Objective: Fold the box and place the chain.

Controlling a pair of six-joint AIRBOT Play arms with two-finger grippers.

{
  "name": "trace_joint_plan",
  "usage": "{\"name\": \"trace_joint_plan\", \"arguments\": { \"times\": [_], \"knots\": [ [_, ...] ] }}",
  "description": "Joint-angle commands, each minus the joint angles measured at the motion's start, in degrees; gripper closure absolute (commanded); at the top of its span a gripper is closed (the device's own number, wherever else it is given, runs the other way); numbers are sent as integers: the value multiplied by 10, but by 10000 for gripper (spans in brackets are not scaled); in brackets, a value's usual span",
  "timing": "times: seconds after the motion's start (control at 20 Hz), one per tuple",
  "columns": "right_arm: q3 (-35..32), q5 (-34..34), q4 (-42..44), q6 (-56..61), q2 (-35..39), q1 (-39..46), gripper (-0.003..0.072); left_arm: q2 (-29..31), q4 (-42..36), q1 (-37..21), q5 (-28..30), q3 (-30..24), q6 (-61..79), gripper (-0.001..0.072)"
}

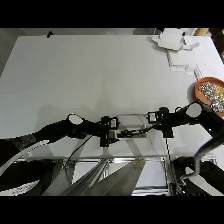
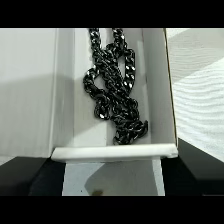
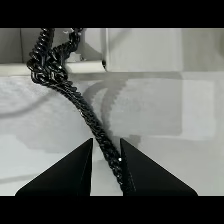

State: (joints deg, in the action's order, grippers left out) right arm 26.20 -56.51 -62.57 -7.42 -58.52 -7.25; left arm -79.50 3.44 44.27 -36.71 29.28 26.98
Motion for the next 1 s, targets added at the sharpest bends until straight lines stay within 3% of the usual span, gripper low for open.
{"name": "trace_joint_plan", "arguments": {
  "times": [0.0, 0.15, 0.35, 0.4, 0.65, 0.8, 0.95],
  "knots": [
    [-6, -11, 7, -12, -3, 0, 510, 0, 0, 0, 0, 0, 0, 501],
    [-17, -3, 16, -22, -3, 0, 525, 0, 0, 0, 0, 0, 0, 501],
    [-17, 3, 24, -17, -1, 0, 619, 0, 0, 0, 0, 0, 0, 501],
    [-17, -2, 23, -14, 5, 0, 676, 0, 0, 0, 0, 0, 0, 501],
    [-17, -39, 14, 16, 142, 0, 674, 0, 0, 0, 0, 0, 0, 501],
    [-17, -96, 145, 16, 234, -14, 675, 0, 0, 0, 0, 0, 0, 501],
    [-17, -75, 271, 16, 272, -81, 675, 0, 0, 0, 0, 0, 0, 501]
  ]
}}
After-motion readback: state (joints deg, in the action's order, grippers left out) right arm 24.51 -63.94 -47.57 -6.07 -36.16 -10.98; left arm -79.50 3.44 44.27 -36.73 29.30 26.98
